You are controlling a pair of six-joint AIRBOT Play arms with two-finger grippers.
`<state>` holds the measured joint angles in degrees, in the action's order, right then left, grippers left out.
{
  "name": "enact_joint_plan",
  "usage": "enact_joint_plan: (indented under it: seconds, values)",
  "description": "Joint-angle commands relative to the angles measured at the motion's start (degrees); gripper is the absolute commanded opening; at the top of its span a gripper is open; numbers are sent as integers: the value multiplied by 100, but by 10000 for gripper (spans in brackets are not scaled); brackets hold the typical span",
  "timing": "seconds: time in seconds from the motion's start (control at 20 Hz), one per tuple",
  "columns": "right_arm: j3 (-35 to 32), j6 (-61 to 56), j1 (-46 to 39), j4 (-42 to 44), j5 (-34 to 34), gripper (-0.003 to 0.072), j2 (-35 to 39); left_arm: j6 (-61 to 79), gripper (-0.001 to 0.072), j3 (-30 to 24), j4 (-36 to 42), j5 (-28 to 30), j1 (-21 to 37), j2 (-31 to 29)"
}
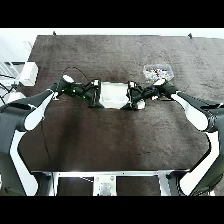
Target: Fold the box and place the chain.
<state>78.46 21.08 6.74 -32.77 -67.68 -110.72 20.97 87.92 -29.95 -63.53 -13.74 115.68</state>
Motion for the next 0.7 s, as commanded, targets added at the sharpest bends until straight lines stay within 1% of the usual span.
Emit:
enact_joint_plan:
  seconds: [0.0, 0.25, 0.3, 0.35, 0.4, 0.6, 0.65]
  values:
    - [-2, 0, 7, -2, -13, 597, 2, 4, 717, 70, 13, 13, -15, 52]
    - [-2, -2, 7, -2, -13, 596, 2, -46, 704, 63, -7, 107, -46, 52]
    - [-2, -2, 7, -2, -13, 596, 2, -92, 691, 63, -11, 142, -52, 52]
    - [-2, -2, 7, -4, -13, 596, 2, -103, 656, 46, -11, 144, -52, 52]
    - [-2, -2, 7, -2, -13, 597, 2, -105, 646, 39, -7, 142, -52, 52]
    - [-2, -2, 7, -4, -13, 596, 2, -101, 646, 39, -13, 127, -52, 52]
    - [-2, 0, 7, -4, -13, 596, 2, -101, 593, 39, -9, 98, -50, 52]
